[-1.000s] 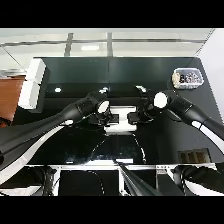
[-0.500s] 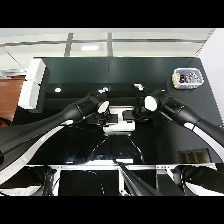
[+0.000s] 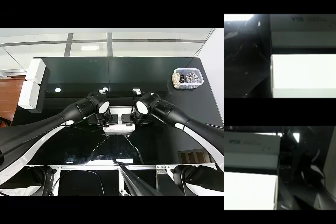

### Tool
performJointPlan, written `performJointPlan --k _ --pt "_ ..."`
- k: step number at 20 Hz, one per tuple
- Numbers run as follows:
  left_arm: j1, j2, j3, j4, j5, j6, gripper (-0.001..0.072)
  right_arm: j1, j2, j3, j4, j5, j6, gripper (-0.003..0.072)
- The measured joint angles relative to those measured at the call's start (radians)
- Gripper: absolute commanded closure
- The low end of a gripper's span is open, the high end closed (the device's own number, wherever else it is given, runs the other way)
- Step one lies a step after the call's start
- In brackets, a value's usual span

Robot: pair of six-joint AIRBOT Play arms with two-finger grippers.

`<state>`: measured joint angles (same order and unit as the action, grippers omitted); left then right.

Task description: Fold the box and place the chain.

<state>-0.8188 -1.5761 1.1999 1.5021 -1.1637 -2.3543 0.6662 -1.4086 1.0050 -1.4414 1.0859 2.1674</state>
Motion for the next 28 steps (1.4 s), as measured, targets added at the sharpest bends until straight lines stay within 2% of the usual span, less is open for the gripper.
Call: performJointPlan --k 5,6,10,12,13,14,15,20,21,22,25,26,27,28 --pt "0.000 0.000 0.000 0.000 0.000 0.000 0.0684 0.002 -0.016 0.000 0.014 0.000 0.007 0.0514" --pt "0.000 0.000 0.000 0.000 0.000 0.000 0.0684 0.002 -0.017 0.000 0.016 -0.001 0.007 0.0678" --pt "0.000 0.000 0.000 0.001 -0.002 -0.001 0.0684 0.006 -0.019 0.000 0.016 -0.008 0.005 0.0677" --pt "0.000 0.000 0.000 0.002 -0.002 0.000 0.0684 0.008 -0.019 0.000 0.020 -0.018 0.002 0.0674" --pt "0.000 0.000 0.000 0.002 -0.004 0.000 0.0684 0.008 -0.019 0.000 0.021 -0.019 0.002 0.0649" --pt "0.000 0.000 0.000 0.002 -0.004 0.000 0.0684 0.008 -0.019 0.000 0.023 -0.019 0.001 0.0499" --pt "0.000 0.000 0.000 0.002 -0.003 0.002 0.0684 0.008 -0.019 0.000 0.028 -0.027 -0.001 0.0467" --pt "0.000 0.000 0.000 0.000 -0.002 0.002 0.0684 0.008 -0.020 0.000 0.028 -0.021 -0.002 0.0469" --pt "0.000 0.000 0.000 0.000 -0.002 0.002 0.0684 0.008 -0.021 0.000 0.023 -0.018 -0.002 0.0636" --pt "0.000 0.000 0.000 0.000 -0.002 0.002 0.0684 0.008 -0.023 0.000 0.015 -0.010 -0.002 0.0677" --pt "0.000 0.000 0.000 -0.002 -0.002 -0.002 0.0684 0.008 -0.025 0.000 -0.004 0.001 -0.001 0.0677" --pt "0.000 0.000 0.000 -0.002 -0.002 -0.002 0.0684 0.008 -0.026 0.000 -0.006 0.002 -0.002 0.0674" --pt "0.000 0.000 0.000 -0.002 -0.003 -0.002 0.0684 0.008 -0.026 0.000 -0.006 0.003 -0.005 0.0594" --pt "0.000 0.000 0.000 0.000 -0.004 0.000 0.0684 0.008 -0.026 0.000 -0.006 0.008 -0.013 0.0403"
